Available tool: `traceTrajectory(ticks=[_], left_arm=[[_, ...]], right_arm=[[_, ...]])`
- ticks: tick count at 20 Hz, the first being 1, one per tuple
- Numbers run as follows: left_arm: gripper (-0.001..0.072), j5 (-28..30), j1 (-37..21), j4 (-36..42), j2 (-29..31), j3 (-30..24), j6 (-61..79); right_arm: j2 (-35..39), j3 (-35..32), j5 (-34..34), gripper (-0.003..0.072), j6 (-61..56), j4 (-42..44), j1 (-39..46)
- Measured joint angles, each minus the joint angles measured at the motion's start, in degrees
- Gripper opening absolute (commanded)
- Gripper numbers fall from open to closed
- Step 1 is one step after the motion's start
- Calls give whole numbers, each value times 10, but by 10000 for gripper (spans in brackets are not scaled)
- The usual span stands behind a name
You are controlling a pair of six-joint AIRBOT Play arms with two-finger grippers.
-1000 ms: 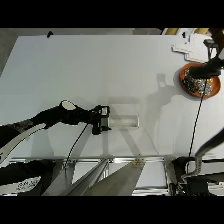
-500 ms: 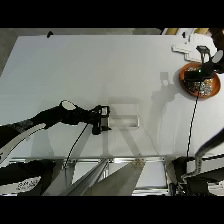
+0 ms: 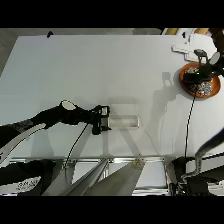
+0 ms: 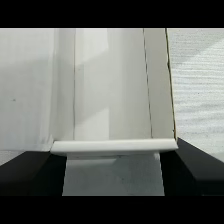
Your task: Fold the box and place the chain.
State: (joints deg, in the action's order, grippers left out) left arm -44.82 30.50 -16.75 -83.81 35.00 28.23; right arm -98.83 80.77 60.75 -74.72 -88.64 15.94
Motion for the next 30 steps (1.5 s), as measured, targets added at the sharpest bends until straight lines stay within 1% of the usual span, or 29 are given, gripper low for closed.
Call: traceTrajectory(ticks=[6, 12, 15, 18, 24, 27, 30], left_arm=[[48, 0, 0, 0, 0, 0, 0], [48, 0, 0, 0, 0, 0, 0], [48, 0, 0, 0, 0, 0, 0], [48, 0, 0, 0, 0, 0, 0], [48, 0, 0, 0, 0, 0, 0], [48, 0, 0, 0, 0, 0, 0], [48, 0, 0, 0, 0, 0, 0]], right_arm=[[13, 0, 13, 18, 0, -1, 0], [74, 0, 17, 17, 2, -1, 0], [117, 0, 41, 17, 7, 5, 0], [188, -1, 78, 17, 16, 32, 0], [372, -17, 153, 17, 28, 138, -13], [465, -44, 181, 17, 28, 169, -55], [545, -87, 196, 17, 28, 197, -113]])
